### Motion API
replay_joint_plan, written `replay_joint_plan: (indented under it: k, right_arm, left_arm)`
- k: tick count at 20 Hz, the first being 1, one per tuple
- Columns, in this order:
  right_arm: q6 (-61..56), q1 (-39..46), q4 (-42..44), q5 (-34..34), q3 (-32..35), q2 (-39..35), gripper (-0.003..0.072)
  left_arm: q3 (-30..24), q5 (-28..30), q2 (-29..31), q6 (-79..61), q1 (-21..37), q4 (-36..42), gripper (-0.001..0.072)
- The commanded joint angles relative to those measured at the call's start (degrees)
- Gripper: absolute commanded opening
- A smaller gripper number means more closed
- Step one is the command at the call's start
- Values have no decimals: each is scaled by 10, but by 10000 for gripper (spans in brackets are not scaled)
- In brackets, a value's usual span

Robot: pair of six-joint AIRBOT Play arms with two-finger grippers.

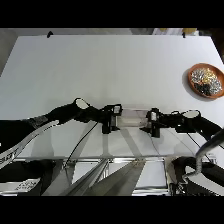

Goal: Fold the box and place the chain.

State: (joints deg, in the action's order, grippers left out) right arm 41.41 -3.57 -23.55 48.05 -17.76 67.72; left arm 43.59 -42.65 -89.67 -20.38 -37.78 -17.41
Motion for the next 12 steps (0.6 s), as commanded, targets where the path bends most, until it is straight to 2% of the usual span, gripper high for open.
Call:
replay_joint_plan:
  k: [1, 2, 12]
  right_arm:
    - [0, 0, 0, 0, 0, 0, 356]
    - [0, 0, 0, 0, 0, 0, 356]
    - [0, 0, 1, 8, 0, 0, 356]
  left_arm:
    - [0, 9, 0, 2, -2, -2, 398]
    - [0, 9, 0, 2, -2, -2, 317]
    - [0, 9, 0, 2, -1, -2, 314]
